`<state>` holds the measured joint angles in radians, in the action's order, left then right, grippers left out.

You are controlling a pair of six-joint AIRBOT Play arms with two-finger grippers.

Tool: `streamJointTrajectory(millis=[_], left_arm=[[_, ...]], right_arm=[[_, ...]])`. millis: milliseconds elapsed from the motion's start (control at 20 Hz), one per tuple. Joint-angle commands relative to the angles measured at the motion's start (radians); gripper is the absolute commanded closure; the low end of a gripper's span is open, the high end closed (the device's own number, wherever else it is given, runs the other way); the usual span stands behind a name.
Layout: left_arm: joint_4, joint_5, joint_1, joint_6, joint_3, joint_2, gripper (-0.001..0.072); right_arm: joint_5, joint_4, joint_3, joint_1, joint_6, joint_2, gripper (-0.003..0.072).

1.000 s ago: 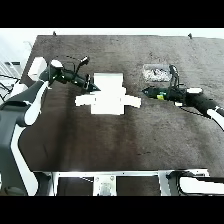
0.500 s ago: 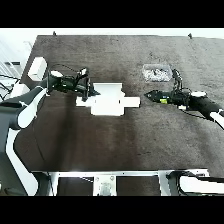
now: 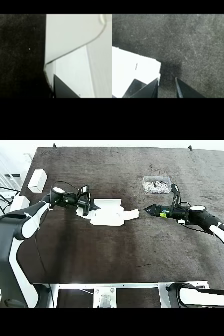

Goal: Fold the box and place the chain.

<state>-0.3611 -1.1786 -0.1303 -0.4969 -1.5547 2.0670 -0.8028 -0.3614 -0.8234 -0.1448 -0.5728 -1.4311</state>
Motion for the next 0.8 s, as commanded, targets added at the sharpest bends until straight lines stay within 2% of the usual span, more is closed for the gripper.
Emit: streamJointTrajectory(millis=[0,250,500,550,600,650,750], left_arm=[[0.003,0.026,0.000,-0.010,0.000,0.007,0.0692],[0.007,0.027,0.000,-0.008,0.000,0.006,0.0690],[0.009,0.006,0.000,-0.008,0.000,0.006,0.0690],[0.009,-0.002,0.000,-0.009,0.000,0.006,0.0690],[0.010,-0.005,0.000,-0.009,0.000,0.006,0.0690],[0.009,-0.012,0.000,-0.008,0.001,0.006,0.0691],[0.006,-0.015,0.000,-0.008,0.001,0.006,0.0691]], right_arm=[[0.001,0.008,0.001,0.000,0.033,0.001,0.0416],[0.000,0.079,0.000,0.000,0.181,0.016,0.0417],[-0.002,0.099,0.003,0.022,0.283,0.165,0.0411],[-0.003,0.091,0.003,0.031,0.298,0.189,0.0362],[-0.003,0.065,0.003,0.042,0.309,0.210,0.0249],[-0.003,0.027,0.003,0.057,0.324,0.220,0.0168],[-0.002,-0.088,0.008,0.109,0.380,0.224,0.0129]])
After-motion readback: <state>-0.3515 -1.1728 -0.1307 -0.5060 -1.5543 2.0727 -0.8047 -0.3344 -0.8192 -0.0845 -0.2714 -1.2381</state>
